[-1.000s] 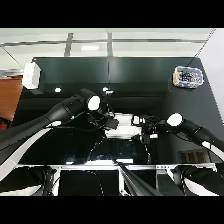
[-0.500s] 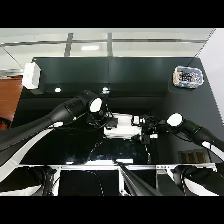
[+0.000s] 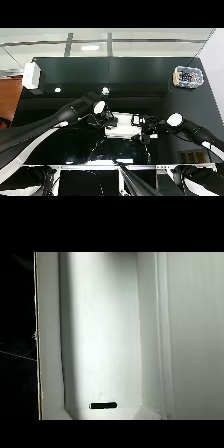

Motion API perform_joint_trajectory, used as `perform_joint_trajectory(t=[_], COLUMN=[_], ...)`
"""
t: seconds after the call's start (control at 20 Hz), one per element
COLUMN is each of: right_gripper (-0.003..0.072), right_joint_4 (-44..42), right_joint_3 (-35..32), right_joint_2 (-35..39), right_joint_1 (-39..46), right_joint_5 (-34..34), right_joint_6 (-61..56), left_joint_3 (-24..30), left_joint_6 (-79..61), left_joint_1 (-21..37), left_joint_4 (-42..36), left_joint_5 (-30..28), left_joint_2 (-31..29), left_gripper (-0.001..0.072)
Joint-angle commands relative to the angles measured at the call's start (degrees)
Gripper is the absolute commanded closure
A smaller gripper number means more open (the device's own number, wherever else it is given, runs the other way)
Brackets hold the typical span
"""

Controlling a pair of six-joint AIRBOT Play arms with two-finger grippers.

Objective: Fold the box and place the chain.

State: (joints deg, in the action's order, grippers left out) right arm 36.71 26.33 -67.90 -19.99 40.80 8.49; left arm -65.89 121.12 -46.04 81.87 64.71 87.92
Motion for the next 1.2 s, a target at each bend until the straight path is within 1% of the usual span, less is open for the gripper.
perform_joint_trajectory(t=[0.0, 0.3, 0.55, 0.6, 0.65, 0.7, 0.8, 0.85, 1.1, 1.15], right_gripper=[0.0553, 0.0553, 0.0561, 0.0561, 0.0561, 0.0561, 0.0561, 0.0561, 0.0561, 0.0561], right_joint_4=[0.0, 0.0, 0.0, 0.0, 0.0, 0.0, 0.0, 0.0, 0.0, 0.0], right_joint_3=[0.0, 0.0, 0.0, 0.0, 0.0, 0.0, 0.0, 0.0, 0.0, 0.0], right_joint_2=[0.0, 0.0, 0.0, 0.0, 0.0, 0.0, 0.0, 0.0, 0.0, 0.0], right_joint_1=[0.0, 0.0, 0.0, 0.0, 0.0, 0.0, 0.0, 0.0, 0.0, 0.0], right_joint_5=[0.0, 0.0, 0.0, 0.0, 0.0, 0.0, 0.0, 0.0, 0.0, 0.0], right_joint_6=[-0.1, -0.1, -0.1, -0.1, 0.0, 0.0, 0.0, 0.0, 0.0, 0.0], left_joint_3=[-1.3, -1.4, -1.4, -1.4, -1.4, -1.4, -1.4, -1.5, -1.9, -2.2], left_joint_6=[3.1, 8.2, 9.7, 9.8, 9.8, 9.8, 9.9, 9.9, 10.7, 10.7], left_joint_1=[-1.5, -3.1, -3.2, -3.2, -3.2, -3.3, -3.7, -4.0, -4.0, -4.0], left_joint_4=[1.1, 5.2, 5.8, 5.8, 5.7, 5.7, 5.7, 5.5, 5.5, 5.5], left_joint_5=[0.4, 0.5, 1.4, 1.7, 1.9, 1.9, 1.3, 1.3, 1.7, 1.7], left_joint_2=[1.6, 1.9, 2.0, 2.0, 2.0, 2.0, 2.0, 2.0, 2.0, 2.0], left_gripper=[0.0263, 0.0263, 0.0264, 0.0275, 0.0420, 0.0512, 0.0651, 0.0686, 0.0682, 0.0614])
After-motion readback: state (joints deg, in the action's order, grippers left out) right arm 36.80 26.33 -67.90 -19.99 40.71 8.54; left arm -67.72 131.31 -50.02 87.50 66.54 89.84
